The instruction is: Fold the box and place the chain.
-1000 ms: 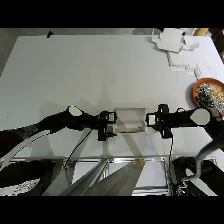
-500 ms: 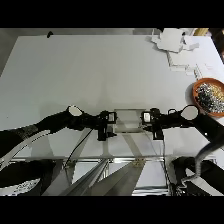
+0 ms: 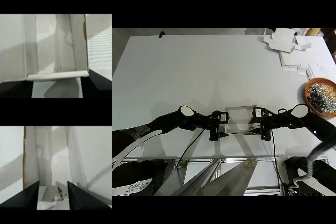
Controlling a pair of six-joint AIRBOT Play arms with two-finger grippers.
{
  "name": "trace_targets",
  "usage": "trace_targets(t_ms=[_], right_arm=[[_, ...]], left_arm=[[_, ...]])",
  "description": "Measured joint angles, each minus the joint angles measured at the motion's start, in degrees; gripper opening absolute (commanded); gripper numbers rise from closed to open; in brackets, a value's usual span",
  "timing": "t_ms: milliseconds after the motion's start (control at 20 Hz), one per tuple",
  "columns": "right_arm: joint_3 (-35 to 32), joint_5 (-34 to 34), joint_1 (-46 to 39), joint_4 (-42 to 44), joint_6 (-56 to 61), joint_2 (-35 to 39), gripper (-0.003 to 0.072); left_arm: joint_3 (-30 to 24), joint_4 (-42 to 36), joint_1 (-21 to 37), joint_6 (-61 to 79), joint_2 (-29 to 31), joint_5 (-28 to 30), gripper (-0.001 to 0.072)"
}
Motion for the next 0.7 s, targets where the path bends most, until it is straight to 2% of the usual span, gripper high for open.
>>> trace_targets(t_ms=[100, 250, 400, 550, 700], right_arm=[[0.0, 3.1, -1.0, -3.0, 9.9, 5.1, 0.0018], [0.0, 7.4, -5.5, -7.3, 25.6, 12.9, 0.0017], [0.0, 9.0, -13.1, -9.7, 38.3, 16.2, 0.0017], [0.0, 8.7, -20.0, -12.0, 48.7, 14.6, 0.0017], [0.0, 7.8, -23.1, -15.5, 57.0, 9.6, 0.0017]], left_arm=[[0.0, -0.1, 0.0, -0.1, 0.0, 0.0, 0.0151], [0.0, -0.1, 0.0, -0.1, 0.0, 0.0, 0.0151], [0.0, -0.1, 0.0, 0.0, 0.0, 0.0, 0.0151], [0.0, -0.1, 0.0, 0.0, 0.0, 0.0, 0.0151], [0.0, -0.1, 0.0, 0.0, 0.0, 0.0, 0.0151]])
